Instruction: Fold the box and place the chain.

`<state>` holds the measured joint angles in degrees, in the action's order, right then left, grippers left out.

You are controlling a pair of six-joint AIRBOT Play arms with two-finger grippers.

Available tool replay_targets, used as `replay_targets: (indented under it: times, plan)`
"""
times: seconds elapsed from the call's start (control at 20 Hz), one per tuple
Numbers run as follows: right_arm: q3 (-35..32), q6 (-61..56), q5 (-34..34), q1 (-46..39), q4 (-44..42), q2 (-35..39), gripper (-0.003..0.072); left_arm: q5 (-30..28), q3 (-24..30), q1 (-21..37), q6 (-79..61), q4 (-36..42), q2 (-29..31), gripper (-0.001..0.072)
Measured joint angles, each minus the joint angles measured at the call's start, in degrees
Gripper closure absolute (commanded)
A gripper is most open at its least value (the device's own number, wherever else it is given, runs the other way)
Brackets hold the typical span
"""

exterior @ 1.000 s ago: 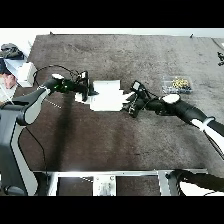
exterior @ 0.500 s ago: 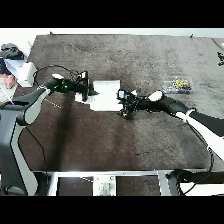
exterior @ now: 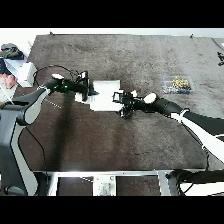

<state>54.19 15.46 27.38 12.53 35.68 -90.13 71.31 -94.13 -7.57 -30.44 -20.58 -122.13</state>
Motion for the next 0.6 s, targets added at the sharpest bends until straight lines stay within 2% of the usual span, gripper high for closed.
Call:
replay_targets:
  times: [0.35, 0.6]
  plan:
    - [0.24, 0.02, -4.59, 0.24, 0.15, 2.40, 0.0027, -0.02, 0.00, 0.02, 0.00, 0.02, 0.00, 0.0696]
    - [3.78, 0.00, -1.95, -2.08, 0.17, 1.77, 0.0025, -0.07, 0.00, 0.07, 0.00, 0.04, 0.00, 0.0697]
